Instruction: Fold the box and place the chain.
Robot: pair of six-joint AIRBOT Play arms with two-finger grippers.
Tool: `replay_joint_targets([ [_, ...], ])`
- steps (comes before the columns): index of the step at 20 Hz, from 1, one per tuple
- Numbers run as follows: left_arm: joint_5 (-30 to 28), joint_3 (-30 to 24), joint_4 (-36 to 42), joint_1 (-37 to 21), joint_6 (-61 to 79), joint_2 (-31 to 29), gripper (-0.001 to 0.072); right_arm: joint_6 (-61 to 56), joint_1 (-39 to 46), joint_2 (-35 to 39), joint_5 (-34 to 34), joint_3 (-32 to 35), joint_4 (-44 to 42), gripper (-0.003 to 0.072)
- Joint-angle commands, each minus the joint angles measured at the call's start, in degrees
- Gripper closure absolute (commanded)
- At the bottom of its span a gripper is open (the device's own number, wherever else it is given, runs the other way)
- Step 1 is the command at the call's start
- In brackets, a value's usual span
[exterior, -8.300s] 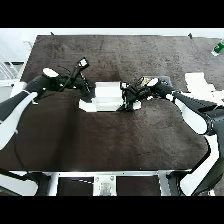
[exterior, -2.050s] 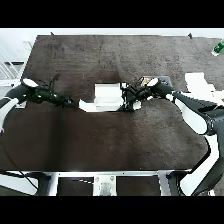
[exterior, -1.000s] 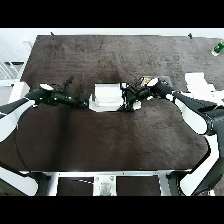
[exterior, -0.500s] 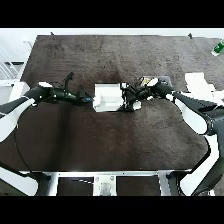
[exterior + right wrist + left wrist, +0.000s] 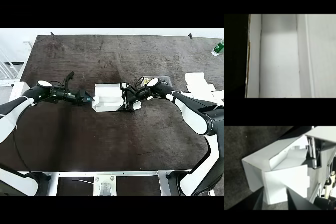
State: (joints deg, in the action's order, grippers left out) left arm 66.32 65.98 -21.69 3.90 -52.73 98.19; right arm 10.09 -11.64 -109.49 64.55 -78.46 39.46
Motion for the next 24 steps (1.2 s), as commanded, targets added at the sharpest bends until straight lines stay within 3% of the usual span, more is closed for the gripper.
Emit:
replay_joint_targets([
  [1,-1.51,0.46,-2.32,0.72,-1.66,-1.49,0.0352,-0.02,-0.04,-0.04,0.02,0.02,0.0,0.0183],
  [4,-3.56,2.67,-10.25,2.99,-8.46,-2.91,0.0352,0.0,-0.04,-0.04,0.02,0.02,0.0,0.0183],
  [14,-8.68,3.48,-13.46,7.02,-14.25,-4.37,0.0352,0.0,-0.04,-0.04,0.02,0.02,0.0,0.0183],
  [20,-9.88,6.99,-24.87,10.82,-24.68,-4.37,0.0352,-0.02,-0.04,-0.04,0.02,0.02,0.0,0.0183],
  [24,-11.02,7.34,-26.4,12.37,-27.71,-4.37,0.0352,0.0,-0.04,-0.04,0.02,0.02,0.0,0.0183],
])
